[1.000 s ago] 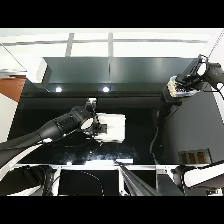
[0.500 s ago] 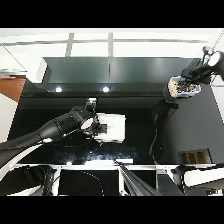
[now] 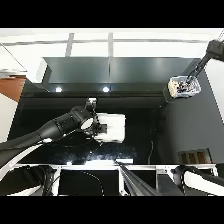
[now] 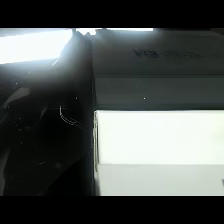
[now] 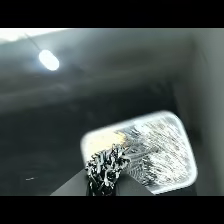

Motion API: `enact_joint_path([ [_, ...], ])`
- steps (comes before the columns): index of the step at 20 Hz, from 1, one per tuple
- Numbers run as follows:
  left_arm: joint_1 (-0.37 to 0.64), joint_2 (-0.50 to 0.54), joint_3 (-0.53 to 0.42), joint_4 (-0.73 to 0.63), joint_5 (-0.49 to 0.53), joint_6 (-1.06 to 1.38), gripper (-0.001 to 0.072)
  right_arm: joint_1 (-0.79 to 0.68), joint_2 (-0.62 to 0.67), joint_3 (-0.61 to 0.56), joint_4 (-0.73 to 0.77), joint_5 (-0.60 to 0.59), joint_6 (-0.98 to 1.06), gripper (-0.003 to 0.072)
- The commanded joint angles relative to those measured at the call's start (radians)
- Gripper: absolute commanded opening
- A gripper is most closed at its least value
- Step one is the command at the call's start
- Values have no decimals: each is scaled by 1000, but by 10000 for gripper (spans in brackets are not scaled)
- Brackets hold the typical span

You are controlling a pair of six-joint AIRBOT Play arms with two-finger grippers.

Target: Fold the box and place the chain.

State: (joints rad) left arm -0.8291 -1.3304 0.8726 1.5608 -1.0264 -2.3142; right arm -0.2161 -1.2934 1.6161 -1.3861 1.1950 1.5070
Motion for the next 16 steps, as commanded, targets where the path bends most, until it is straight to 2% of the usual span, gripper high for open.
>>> enact_joint_path([
  [1, 1, 0, 1, -2, -7, -1, 24, 0, 106, 80, 101, 74, -69, 39],
  [3, 1, 0, 1, -2, -6, -1, 24, 0, 173, 95, 175, 89, -88, 39],
  [7, 1, 0, 1, -1, -4, -1, 24, 61, 251, 95, 319, 283, -138, 39],
  [10, 1, 0, 1, 0, 1, -1, 24, 179, 256, 90, 320, 390, -174, 39],
  [16, 1, 0, 1, 5, -2, -1, 24, 498, 271, -90, 320, 411, -205, 39],
])
